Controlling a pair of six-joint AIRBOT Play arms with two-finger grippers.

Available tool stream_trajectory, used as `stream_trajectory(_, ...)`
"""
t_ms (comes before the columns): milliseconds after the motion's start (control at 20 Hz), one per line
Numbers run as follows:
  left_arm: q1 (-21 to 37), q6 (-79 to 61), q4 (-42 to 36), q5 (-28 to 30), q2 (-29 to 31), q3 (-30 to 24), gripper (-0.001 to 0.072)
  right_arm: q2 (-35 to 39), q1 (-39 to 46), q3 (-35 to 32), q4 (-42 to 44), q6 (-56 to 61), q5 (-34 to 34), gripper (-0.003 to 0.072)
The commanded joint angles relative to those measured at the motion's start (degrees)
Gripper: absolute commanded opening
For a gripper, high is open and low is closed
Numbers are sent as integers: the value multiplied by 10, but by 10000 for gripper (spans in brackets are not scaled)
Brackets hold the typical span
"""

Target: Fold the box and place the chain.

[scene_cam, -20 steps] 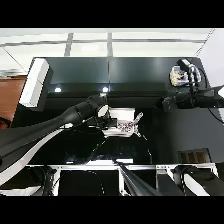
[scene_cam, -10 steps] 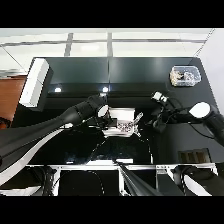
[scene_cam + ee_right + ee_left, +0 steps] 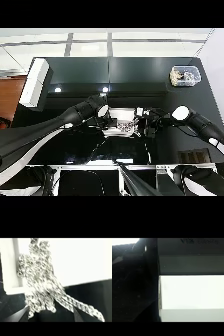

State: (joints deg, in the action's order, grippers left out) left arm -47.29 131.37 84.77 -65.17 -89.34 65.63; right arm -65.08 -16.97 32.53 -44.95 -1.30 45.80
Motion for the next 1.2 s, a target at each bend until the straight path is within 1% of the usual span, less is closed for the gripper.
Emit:
stream_trajectory(0,0,0,0,0,0,0,31,-20,-7,0,40,-52,9,624)
stream_trajectory(100,0,0,0,0,0,0,32,-26,-7,0,40,-55,17,624)
stream_trajectory(500,0,0,0,0,0,0,32,-46,-7,0,42,-65,10,624)
stream_trajectory(800,0,0,0,0,0,0,32,-50,-7,0,38,-65,-32,623)
stream_trajectory(1000,0,0,0,1,0,0,32,-50,-7,0,25,-65,-35,622)
stream_trajectory(1050,0,0,0,1,0,0,32,-50,-7,0,26,-65,-35,547)
stream_trajectory(1150,0,0,0,1,0,0,32,-50,-7,0,31,-46,-29,170)
